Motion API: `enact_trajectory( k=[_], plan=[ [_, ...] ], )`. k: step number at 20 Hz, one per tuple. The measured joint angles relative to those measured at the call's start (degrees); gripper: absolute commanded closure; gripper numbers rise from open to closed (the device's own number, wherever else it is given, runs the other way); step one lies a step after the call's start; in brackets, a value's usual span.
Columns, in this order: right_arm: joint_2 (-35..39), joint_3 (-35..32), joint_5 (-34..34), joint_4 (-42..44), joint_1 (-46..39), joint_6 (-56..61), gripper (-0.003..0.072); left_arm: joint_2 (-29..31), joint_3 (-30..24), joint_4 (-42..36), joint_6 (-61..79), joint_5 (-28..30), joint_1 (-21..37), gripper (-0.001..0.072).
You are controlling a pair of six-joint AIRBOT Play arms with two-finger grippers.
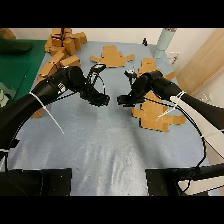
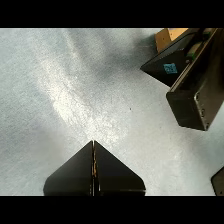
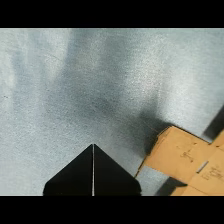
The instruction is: Fold the box.
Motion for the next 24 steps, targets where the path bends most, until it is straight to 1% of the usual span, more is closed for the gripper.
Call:
enact_trajectory(
  k=[11, 15, 21, 22, 23, 24],
  plan=[
    [0.00, 0.00, 0.00, -0.02, 0.00, 0.00, 0.0681, 0.00, 0.00, 0.00, 0.00, 0.00, 0.00, 0.0696],
    [0.00, 0.02, 1.66, 0.22, 0.00, 0.02, 0.0681, 0.00, 0.00, -0.02, 0.02, 0.04, 0.00, 0.0696],
    [-0.66, 0.07, 3.23, 1.75, 0.00, 1.57, 0.0680, -0.11, 0.00, -0.26, 0.00, 3.39, 0.00, 0.0694],
    [-0.76, 0.35, 3.34, 1.88, -0.09, 2.08, 0.0674, -0.13, 0.00, -0.50, 0.00, 3.82, 0.00, 0.0682],
    [-0.85, 1.20, 2.62, 1.29, -0.63, 2.51, 0.0608, -0.17, 0.00, -0.74, 0.02, 4.09, 0.00, 0.0413],
    [-0.87, 2.58, 0.81, -0.72, -1.64, 2.89, 0.0498, -0.22, 0.00, -1.01, 0.02, 4.20, 0.00, 0.0042]
  ],
)
